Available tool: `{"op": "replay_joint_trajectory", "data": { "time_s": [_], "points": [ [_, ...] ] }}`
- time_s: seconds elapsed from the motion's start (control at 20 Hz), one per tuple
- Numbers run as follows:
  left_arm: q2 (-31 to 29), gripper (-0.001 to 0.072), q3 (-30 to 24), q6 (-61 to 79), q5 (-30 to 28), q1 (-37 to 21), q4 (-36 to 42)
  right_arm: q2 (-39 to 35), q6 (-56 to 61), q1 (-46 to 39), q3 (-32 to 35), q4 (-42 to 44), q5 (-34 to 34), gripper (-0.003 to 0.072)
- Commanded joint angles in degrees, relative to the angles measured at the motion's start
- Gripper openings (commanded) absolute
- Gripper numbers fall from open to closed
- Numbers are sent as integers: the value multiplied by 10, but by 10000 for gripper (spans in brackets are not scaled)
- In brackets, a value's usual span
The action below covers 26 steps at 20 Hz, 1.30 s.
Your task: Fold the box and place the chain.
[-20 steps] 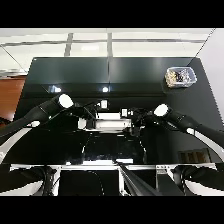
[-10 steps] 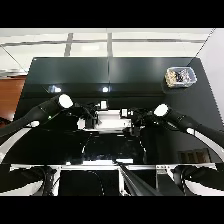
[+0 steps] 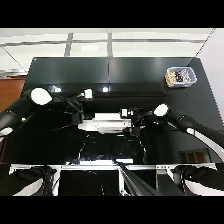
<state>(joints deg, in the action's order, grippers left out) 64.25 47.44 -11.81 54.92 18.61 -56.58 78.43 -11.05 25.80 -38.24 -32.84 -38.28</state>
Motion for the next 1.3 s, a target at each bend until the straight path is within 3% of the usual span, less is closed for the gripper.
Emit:
{"op": "replay_joint_trajectory", "data": {
  "time_s": [0.0, 0.1, 0.15, 0.25, 0.5, 0.8, 1.0, 1.25],
  "points": [
    [-46, 452, 0, -104, 102, -46, -48, 0, 1, 0, 0, 0, 0, 241],
    [-54, 122, 0, -172, 153, -69, -41, 0, 1, 0, 0, 0, 0, 241],
    [-53, 21, -3, -174, 191, -76, -24, 0, 1, 0, 0, 0, 0, 241],
    [-53, 21, -25, -190, 214, -75, 23, 0, 1, 0, 0, 0, 0, 241],
    [-53, 21, -94, -191, 183, -60, 152, 0, 0, 0, 0, 0, 0, 241],
    [-50, 22, -96, -191, 160, -56, 186, 0, 1, 0, 0, 0, 0, 241],
    [-19, 22, -96, -249, 85, -28, 209, 0, 1, 0, 0, 0, 0, 241],
    [55, 22, -96, -201, 29, -23, 351, 0, 1, 0, 0, 0, 0, 241]
  ]
}}
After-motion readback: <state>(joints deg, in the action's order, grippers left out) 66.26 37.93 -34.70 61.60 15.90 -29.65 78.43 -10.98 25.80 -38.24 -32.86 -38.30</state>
